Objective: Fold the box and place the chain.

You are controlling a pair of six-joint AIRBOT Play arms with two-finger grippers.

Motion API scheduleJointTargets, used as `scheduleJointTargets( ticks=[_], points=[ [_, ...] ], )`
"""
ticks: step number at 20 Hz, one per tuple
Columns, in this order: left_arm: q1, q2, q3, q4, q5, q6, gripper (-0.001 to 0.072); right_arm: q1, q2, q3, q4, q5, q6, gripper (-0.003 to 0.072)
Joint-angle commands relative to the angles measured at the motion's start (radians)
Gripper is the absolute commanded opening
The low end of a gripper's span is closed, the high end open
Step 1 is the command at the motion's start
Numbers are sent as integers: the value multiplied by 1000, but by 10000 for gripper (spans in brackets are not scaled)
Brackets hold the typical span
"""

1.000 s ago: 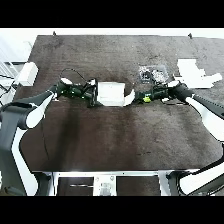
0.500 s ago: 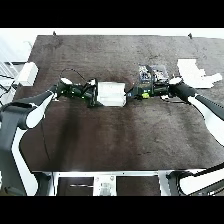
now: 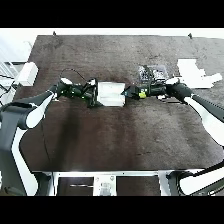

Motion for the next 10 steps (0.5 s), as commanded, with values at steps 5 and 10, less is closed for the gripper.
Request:
scheduleJointTargets(
  ticks=[5, 10],
  points=[
    [0, 0, 0, 0, 0, 0, 543, 54, -1, 70, -182, -21, 200, 505],
    [0, 0, 0, 0, 0, 0, 543, 108, -1, 148, -422, -21, 385, 505]
  ],
)
